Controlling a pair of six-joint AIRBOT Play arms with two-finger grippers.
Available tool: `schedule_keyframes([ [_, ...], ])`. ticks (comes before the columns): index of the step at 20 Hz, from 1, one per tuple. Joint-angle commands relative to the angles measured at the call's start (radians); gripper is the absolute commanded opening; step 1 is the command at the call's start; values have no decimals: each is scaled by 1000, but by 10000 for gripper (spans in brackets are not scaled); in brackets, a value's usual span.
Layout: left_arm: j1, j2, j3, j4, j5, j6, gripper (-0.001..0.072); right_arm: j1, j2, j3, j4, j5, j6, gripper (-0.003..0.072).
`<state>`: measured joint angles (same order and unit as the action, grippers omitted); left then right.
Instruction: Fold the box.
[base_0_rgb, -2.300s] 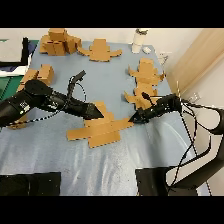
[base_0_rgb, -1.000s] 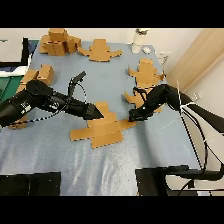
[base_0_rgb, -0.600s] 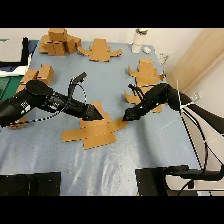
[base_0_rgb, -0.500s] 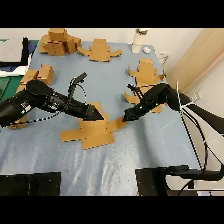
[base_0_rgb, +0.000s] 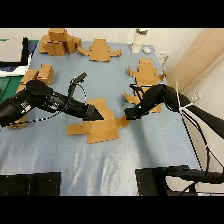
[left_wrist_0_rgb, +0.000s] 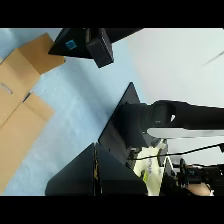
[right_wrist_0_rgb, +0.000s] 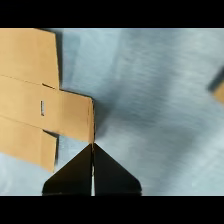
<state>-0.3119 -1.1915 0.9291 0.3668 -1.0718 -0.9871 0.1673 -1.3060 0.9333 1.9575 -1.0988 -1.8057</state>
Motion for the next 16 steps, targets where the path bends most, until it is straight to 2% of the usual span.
schedule_keyframes([
  [1,0,0,0,0,12,3,10,-6,45,0,-103,7,133,6],
  [3,0,0,0,0,18,3,11,-8,63,0,-150,-46,160,15],
  [4,0,0,0,0,18,3,11,-8,65,0,-167,-70,160,182],
  [5,0,0,0,0,18,3,11,-8,64,0,-171,-82,159,404],
  [12,0,0,0,0,14,2,11,-8,23,0,-116,-26,92,416],
  [16,0,0,0,0,13,2,11,-36,11,0,-193,-2,96,417],
])
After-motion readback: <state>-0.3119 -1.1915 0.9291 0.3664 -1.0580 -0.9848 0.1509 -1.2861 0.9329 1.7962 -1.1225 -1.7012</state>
